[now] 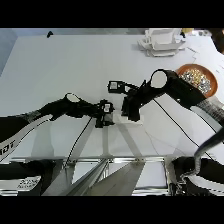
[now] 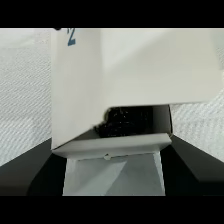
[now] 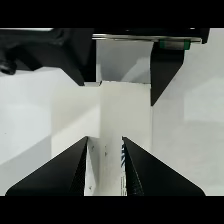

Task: Fold the box and place the chain.

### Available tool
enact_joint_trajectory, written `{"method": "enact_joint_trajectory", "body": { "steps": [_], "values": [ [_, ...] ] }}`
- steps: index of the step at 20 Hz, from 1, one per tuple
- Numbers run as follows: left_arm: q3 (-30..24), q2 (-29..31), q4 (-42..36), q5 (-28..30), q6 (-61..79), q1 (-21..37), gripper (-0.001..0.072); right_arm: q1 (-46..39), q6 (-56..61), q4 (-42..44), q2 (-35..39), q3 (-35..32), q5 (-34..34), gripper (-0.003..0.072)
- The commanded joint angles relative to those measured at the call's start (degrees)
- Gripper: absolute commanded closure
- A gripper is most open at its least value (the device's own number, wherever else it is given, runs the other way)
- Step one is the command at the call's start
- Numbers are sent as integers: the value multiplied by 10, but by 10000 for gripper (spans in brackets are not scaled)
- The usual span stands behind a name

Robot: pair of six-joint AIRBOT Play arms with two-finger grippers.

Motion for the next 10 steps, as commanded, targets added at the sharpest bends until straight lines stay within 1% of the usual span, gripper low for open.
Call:
{"method": "enact_joint_trajectory", "body": {
  "steps": [1,3,6,8,10],
  "values": [
    [0,0,0,0,1,0,623,4,-3,-1,6,-10,-15,427],
    [0,0,0,0,1,0,623,16,-3,-1,6,-10,-10,427],
    [0,0,0,0,1,0,623,26,-3,-3,7,-12,-28,425],
    [0,0,0,0,1,0,623,26,-3,-3,7,-20,-36,388],
    [0,0,0,0,1,0,623,26,-4,-3,7,-30,-35,388]
  ]
}}
